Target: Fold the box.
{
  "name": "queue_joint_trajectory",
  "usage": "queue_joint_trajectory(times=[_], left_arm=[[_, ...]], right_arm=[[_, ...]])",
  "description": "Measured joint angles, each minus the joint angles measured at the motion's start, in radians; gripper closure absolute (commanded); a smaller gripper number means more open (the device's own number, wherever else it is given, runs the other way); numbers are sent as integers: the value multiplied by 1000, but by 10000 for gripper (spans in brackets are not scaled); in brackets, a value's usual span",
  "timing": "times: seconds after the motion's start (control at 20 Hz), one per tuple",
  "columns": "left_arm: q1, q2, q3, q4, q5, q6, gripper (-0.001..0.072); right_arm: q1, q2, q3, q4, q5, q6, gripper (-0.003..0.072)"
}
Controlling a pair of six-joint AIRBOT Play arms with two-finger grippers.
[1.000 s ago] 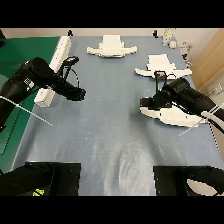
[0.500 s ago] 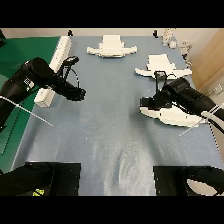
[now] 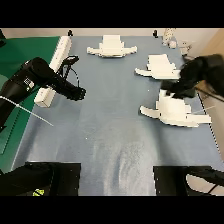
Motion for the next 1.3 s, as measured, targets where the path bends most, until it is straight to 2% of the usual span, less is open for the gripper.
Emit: queue_joint_trajectory(times=[0.2, 0.35, 0.6, 0.85, 1.2, 1.25, 1.3], left_arm=[[0, 0, 0, -3, 37, 0, 693], [0, 0, 0, -4, 58, 0, 693], [0, 0, 0, -8, 70, 0, 693], [0, 0, 0, -31, 72, -3, 693], [0, 0, 0, -92, 73, -3, 693], [0, 0, 0, -98, 73, -3, 693], [0, 0, 0, -106, 73, -3, 693]], right_arm=[[-368, -34, 48, -8, -112, -197, 383], [-602, -107, 57, 64, -149, -392, 383], [-843, -259, 74, 214, -215, -645, 383], [-942, -383, 129, 303, -270, -771, 383], [-970, -518, 200, 443, -341, -878, 384], [-971, -531, 205, 464, -352, -888, 399], [-971, -541, 208, 490, -368, -900, 445]])
